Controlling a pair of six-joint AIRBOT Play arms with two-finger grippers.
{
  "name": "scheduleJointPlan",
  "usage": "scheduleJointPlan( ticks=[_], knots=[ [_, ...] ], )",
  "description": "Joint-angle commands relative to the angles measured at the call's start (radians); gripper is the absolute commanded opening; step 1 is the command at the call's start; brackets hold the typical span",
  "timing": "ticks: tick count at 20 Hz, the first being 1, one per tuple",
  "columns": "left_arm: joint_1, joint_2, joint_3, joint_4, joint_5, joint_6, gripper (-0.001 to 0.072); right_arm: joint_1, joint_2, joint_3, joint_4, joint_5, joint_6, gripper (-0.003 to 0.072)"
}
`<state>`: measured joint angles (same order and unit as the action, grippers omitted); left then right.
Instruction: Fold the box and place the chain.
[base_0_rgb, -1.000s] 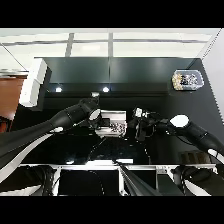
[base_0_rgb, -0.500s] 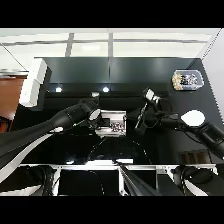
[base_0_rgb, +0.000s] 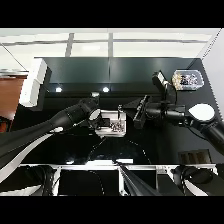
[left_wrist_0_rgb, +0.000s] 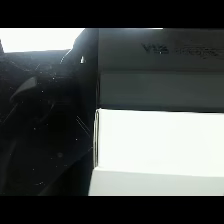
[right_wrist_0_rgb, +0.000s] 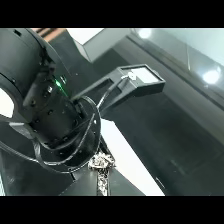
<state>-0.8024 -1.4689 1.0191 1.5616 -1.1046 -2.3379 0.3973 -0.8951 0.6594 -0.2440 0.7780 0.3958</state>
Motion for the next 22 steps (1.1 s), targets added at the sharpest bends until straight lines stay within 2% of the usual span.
scheduleJointPlan(
  ticks=[1, 4, 5, 6, 9, 11, 16, 18, 22],
  knots=[
    [0.0, -0.001, 0.0, 0.0, 0.0, 0.0, 0.0035, 0.0, -0.002, 0.005, -0.139, 0.026, 0.125, 0.0018],
    [0.0, -0.001, 0.0, 0.0, 0.0, 0.0, 0.0035, 0.012, -0.03, -0.01, -0.261, 0.071, 0.239, 0.0027],
    [0.0, -0.001, 0.0, 0.0, 0.001, 0.0, 0.0034, 0.021, -0.049, -0.01, -0.262, 0.069, 0.255, 0.0145],
    [0.0, -0.001, 0.0, 0.0, 0.002, 0.0, 0.0034, 0.029, -0.066, -0.01, -0.262, 0.066, 0.268, 0.0208],
    [0.0, -0.001, 0.0, 0.0, 0.003, 0.0, 0.0034, 0.016, -0.076, -0.003, -0.3, 0.058, 0.271, 0.0209],
    [0.0, -0.001, 0.0, 0.0, 0.003, 0.0, 0.0034, -0.037, -0.058, 0.026, -0.352, 0.098, 0.296, 0.0207],
    [0.0, -0.003, 0.0, 0.0, 0.003, 0.0, 0.0035, -0.262, -0.023, 0.069, -0.478, 0.46, 0.336, 0.0186],
    [0.001, -0.014, 0.0, 0.0, 0.003, 0.0, 0.0034, -0.313, -0.023, 0.068, -0.493, 0.502, 0.372, 0.0186],
    [0.001, -0.023, 0.0, 0.0, -0.028, 0.002, 0.0035, -0.322, -0.023, 0.068, -0.474, 0.499, 0.371, 0.0186]
  ],
)
